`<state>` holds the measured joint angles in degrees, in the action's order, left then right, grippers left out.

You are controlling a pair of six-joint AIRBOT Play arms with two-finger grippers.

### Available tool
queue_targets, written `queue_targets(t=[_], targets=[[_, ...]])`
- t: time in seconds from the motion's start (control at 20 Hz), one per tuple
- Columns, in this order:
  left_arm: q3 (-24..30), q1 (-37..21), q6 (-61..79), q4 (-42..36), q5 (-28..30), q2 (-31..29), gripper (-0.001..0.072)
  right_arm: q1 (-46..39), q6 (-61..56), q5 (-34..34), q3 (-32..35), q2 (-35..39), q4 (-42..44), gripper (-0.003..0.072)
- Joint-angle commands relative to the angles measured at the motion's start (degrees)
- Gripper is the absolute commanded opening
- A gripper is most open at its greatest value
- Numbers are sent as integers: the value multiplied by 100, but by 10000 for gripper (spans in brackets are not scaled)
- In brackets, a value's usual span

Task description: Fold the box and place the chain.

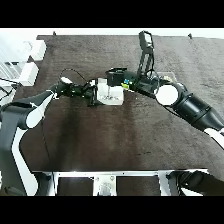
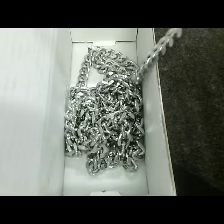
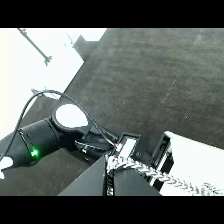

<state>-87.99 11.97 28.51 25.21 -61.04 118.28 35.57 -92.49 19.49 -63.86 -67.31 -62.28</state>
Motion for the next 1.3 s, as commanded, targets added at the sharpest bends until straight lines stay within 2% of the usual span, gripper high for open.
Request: queue_targets(t=[0.0,0.3,0.55,0.7,0.75,0.8,0.85,0.95,1.05,1.15,1.2,1.25], targets=[[0,0,2,0,0,2,309,52,-55,-201,7,-243,76,13],[0,0,2,0,0,2,309,52,-186,-625,4,-1069,83,13],[0,0,2,0,0,2,309,24,-199,-706,7,-1794,74,14],[0,0,2,0,-2,2,309,-98,-153,-706,44,-1967,63,15],[0,0,2,0,0,2,310,-173,-153,-704,48,-1958,55,99],[0,0,2,0,0,2,310,-251,-146,-702,50,-1932,55,282],[0,0,2,0,-2,2,310,-334,-136,-682,50,-1869,48,358],[0,0,2,0,0,2,309,-479,-136,-391,52,-1609,-136,358],[0,0,2,0,0,2,309,-660,-138,179,138,-1156,-756,359],[0,0,2,0,-2,2,310,-1003,-142,243,525,-658,-1099,359],[0,0,2,0,-2,2,310,-1287,-146,175,774,-472,-1108,376],[0,0,2,0,0,2,309,-1598,-192,118,990,-402,-1104,461]])
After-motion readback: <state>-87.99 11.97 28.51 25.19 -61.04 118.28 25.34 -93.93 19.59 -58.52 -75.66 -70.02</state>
